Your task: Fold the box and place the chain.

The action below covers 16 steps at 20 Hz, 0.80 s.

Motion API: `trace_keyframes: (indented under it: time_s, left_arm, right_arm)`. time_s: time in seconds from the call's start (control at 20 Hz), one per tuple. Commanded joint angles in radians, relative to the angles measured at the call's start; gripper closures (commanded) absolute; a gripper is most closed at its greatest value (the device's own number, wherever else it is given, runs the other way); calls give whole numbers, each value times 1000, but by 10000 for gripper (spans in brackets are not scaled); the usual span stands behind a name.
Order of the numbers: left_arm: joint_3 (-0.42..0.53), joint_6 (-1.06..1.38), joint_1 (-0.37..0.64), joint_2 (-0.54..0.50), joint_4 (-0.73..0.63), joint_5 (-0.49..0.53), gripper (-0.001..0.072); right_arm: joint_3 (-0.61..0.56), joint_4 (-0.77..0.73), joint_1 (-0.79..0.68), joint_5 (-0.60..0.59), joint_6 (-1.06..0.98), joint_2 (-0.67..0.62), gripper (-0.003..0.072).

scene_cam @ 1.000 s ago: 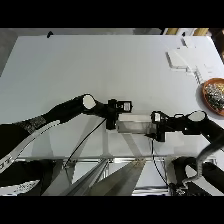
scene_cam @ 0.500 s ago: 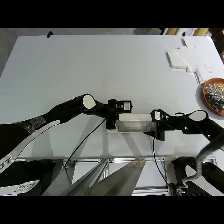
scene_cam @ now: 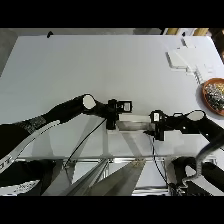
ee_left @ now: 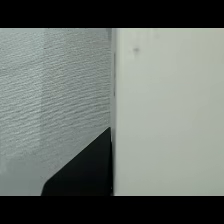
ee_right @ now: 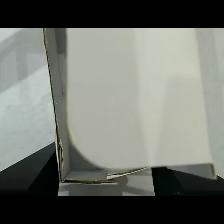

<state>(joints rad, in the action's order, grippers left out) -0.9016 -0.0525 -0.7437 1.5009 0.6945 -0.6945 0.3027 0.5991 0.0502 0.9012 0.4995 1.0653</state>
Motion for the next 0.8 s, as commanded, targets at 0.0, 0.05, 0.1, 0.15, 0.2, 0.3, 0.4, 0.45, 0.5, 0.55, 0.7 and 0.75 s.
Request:
trace_keyframes:
  time_s: [0.0,0.05,0.1,0.15,0.2,0.3,0.4,0.45,0.5,0.55,0.7,0.75]
  left_arm:
    - [0,0,0,0,1,2,700]
    - [0,0,0,0,1,2,700]
    - [0,0,0,0,1,2,700]
    - [0,0,0,0,1,2,700]
    - [0,0,0,0,1,2,700]
    - [0,0,0,0,1,2,700]
    - [0,0,0,0,1,2,700]
    - [0,0,0,0,1,2,700]
    - [0,0,0,0,1,2,700]
    - [0,0,0,0,1,2,700]
    - [0,0,0,0,1,2,700]
    - [0,0,0,0,1,2,700]
  right_arm:
    - [-2,8,28,-5,3,9,233]
    - [-2,11,27,-9,3,10,233]
    - [-2,23,27,-13,3,11,234]
    - [-2,34,27,-13,3,11,234]
    - [-2,36,27,-12,2,11,234]
    - [-2,36,27,-13,2,11,236]
    - [-2,35,27,-12,2,11,282]
    - [-2,35,27,-12,2,11,285]
    - [-2,35,27,-11,2,11,285]
    - [-2,36,27,-12,3,11,284]
    - [-2,36,27,-12,3,11,278]
    - [-2,36,27,-11,3,11,278]
